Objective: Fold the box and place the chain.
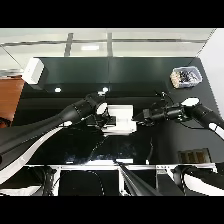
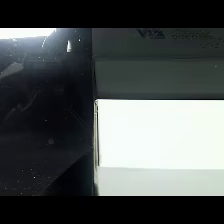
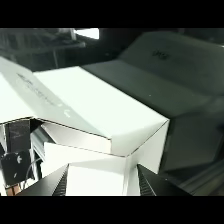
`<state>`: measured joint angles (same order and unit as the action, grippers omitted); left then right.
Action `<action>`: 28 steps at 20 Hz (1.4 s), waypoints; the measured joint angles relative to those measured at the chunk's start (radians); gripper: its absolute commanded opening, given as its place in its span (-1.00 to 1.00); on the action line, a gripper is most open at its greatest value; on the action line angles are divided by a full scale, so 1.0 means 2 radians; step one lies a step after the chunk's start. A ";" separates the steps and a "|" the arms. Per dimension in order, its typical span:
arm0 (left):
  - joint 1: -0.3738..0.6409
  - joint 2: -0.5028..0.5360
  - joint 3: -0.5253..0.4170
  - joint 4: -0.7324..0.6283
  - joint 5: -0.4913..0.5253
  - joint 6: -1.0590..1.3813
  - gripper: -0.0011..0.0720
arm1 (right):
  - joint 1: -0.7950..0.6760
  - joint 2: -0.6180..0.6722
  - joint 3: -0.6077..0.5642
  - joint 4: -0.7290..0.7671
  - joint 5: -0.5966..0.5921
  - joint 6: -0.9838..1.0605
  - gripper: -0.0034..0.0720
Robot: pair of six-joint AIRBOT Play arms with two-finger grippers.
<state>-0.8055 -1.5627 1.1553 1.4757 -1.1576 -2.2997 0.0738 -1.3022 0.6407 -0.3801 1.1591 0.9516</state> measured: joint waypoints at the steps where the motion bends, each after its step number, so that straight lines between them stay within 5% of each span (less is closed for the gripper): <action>1: 0.000 0.000 0.000 0.000 0.000 0.000 -0.90 | 0.006 0.000 0.002 -0.003 0.000 0.006 0.39; 4: 0.000 0.000 0.000 0.000 0.000 0.000 -0.90 | 0.027 0.000 0.011 -0.028 -0.005 0.028 0.39; 6: 0.000 0.000 0.000 0.000 0.000 0.000 -0.90 | 0.043 0.000 0.020 -0.046 -0.010 0.045 0.07; 18: 0.000 0.000 0.000 0.000 -0.001 0.000 -0.90 | 0.194 -0.002 0.105 -0.288 -0.087 0.300 0.07; 24: 0.000 0.000 0.000 0.000 0.001 0.000 -0.90 | 0.269 -0.029 0.154 -0.457 -0.070 0.479 0.07; 28: 0.000 0.000 0.000 0.000 0.001 0.000 -0.90 | 0.293 -0.048 0.167 -0.507 -0.056 0.554 0.07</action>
